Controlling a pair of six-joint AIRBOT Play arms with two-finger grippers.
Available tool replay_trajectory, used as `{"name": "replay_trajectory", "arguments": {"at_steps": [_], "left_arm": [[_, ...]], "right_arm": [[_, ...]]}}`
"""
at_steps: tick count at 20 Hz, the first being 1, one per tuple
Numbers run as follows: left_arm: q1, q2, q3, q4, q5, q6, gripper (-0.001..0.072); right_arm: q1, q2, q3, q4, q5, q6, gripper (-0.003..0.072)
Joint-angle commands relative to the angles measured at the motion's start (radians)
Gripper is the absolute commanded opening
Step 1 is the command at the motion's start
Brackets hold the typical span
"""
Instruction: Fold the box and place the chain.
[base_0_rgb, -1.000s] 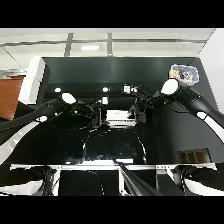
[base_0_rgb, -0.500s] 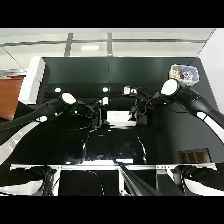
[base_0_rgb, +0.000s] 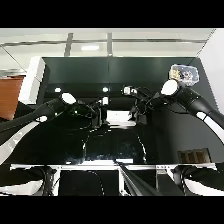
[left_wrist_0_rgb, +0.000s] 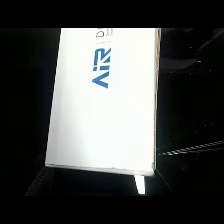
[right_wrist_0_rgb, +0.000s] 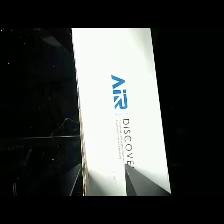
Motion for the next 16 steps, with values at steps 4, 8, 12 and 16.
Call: {"name": "replay_trajectory", "arguments": {"at_steps": [4,8,12,16], "left_arm": [[0.000,0.001,0.001,0.000,0.000,-0.001,0.0333],[0.001,0.001,0.001,-0.001,0.033,-0.001,0.0333],[0.000,0.001,0.012,-0.001,0.059,-0.001,0.0333],[0.000,0.001,0.015,0.000,0.053,-0.001,0.0333]], "right_arm": [[0.000,0.000,-0.010,0.000,0.027,0.056,0.0315],[-0.016,0.031,0.034,0.000,0.081,0.322,0.0314],[-0.109,0.068,0.036,0.042,0.182,0.553,0.0016],[-0.162,0.048,-0.040,0.367,0.124,0.552,0.0012]]}}
